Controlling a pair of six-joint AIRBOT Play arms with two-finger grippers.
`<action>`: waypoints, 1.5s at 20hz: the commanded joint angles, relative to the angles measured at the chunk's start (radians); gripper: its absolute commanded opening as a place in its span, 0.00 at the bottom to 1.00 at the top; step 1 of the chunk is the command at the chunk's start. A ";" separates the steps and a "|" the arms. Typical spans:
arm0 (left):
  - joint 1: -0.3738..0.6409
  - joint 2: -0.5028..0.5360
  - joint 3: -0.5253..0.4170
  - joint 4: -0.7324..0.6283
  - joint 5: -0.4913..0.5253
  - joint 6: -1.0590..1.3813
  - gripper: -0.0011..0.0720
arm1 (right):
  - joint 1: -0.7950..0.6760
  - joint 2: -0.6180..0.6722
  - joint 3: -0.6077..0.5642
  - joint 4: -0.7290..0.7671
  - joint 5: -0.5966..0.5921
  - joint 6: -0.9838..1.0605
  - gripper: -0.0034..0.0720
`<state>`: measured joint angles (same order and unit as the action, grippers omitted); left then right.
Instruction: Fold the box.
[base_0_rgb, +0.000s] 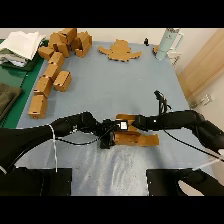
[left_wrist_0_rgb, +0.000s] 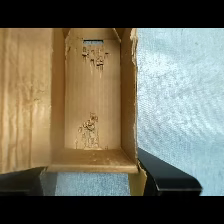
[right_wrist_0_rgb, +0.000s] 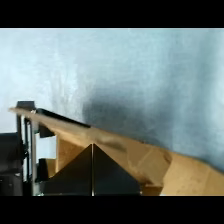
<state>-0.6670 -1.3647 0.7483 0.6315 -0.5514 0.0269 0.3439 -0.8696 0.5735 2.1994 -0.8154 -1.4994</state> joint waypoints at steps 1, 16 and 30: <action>0.000 -0.001 0.001 0.000 0.000 0.000 0.72 | 0.001 -0.153 0.043 0.005 0.057 -0.124 0.05; 0.000 -0.001 0.001 0.000 0.000 0.000 0.72 | 0.001 -0.230 0.048 0.004 0.027 -0.301 0.05; 0.000 -0.001 0.001 0.000 0.000 0.000 0.72 | 0.006 -0.194 0.092 0.016 -0.010 -0.303 0.05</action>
<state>-0.6670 -1.3647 0.7483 0.6319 -0.5518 0.0269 0.3458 -1.0760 0.6495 2.2074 -0.8143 -1.8008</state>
